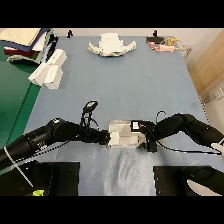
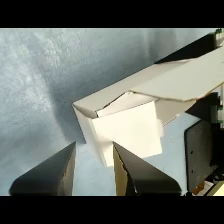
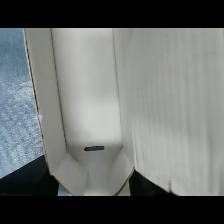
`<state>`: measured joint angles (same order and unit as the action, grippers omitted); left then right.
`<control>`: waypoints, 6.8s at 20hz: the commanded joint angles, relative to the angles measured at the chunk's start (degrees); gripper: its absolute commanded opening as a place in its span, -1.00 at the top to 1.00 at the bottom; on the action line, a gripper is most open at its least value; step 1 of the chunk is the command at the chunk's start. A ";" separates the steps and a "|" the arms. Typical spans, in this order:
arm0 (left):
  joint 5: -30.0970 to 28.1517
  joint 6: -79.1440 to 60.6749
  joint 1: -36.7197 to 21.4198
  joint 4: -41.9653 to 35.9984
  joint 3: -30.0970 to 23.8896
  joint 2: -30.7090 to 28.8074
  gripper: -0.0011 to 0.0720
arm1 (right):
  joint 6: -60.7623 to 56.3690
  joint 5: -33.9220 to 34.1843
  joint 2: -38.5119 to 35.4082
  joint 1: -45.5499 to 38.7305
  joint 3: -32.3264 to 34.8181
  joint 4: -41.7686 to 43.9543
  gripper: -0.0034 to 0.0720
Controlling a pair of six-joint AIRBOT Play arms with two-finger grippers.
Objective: Fold the box.
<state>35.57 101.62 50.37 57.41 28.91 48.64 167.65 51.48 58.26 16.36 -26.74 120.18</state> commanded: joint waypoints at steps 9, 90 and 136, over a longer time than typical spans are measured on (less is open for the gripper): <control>2.80 7.85 1.97 2.12 5.95 8.44 0.01 | -0.02 -0.02 -0.02 0.02 0.02 0.02 -0.36; -0.37 -107.65 -7.15 -24.81 -6.84 4.76 -0.92 | -0.02 -0.02 -0.02 0.02 0.02 0.02 -0.36; -6.64 -111.06 -4.66 -33.18 -3.48 17.09 -0.09 | -0.02 -0.04 0.00 0.02 0.02 0.07 -0.36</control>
<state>28.93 -9.43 45.67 24.21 25.39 65.69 167.63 51.46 58.26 16.36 -26.74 120.20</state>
